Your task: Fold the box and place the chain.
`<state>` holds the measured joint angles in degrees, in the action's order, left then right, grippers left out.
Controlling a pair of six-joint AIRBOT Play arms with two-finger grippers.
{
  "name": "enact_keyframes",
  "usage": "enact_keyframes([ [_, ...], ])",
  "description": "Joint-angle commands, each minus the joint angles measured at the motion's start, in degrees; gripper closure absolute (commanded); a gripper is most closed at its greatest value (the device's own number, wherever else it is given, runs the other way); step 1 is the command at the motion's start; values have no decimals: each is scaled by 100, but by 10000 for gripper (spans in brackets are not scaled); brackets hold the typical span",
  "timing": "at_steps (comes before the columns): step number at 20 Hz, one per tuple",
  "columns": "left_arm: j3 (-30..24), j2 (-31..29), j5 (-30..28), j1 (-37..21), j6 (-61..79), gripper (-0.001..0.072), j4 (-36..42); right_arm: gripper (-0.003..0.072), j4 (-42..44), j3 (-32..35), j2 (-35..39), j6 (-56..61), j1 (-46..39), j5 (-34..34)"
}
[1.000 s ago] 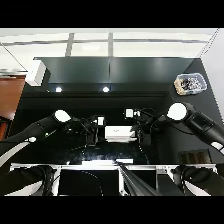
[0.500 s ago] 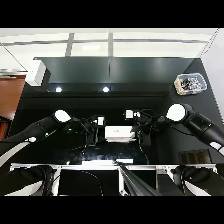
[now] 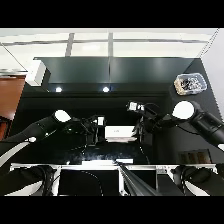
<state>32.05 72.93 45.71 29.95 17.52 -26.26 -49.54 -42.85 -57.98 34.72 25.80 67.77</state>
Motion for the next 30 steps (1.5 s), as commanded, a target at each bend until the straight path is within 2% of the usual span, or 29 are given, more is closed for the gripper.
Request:
enact_keyframes([
  [1, 2, 4, 0, 0, 4, 241, -2, 672, 4, -46, 146, 1676, -310, 798],
  [3, 2, 4, 0, 0, 4, 241, -2, 672, 299, 160, 144, 2378, -424, 651],
  [7, 2, 4, 0, 0, 2, 241, -2, 672, 2457, 728, 0, 2470, -457, -170],
  [11, 2, 4, 0, 0, 2, 241, -2, 672, 2918, 769, -378, 2487, -452, -509],
  [21, 2, 4, 0, 0, 2, 240, -2, 671, 2686, 776, -1320, 2645, -289, -765],
  [25, 2, 4, 0, 0, 2, 240, -2, 671, 2216, 802, -1344, 2850, -289, -822],
  [30, 2, 4, 0, 0, 4, 240, -2, 671, 2179, 802, -1344, 2844, -289, -922],
])
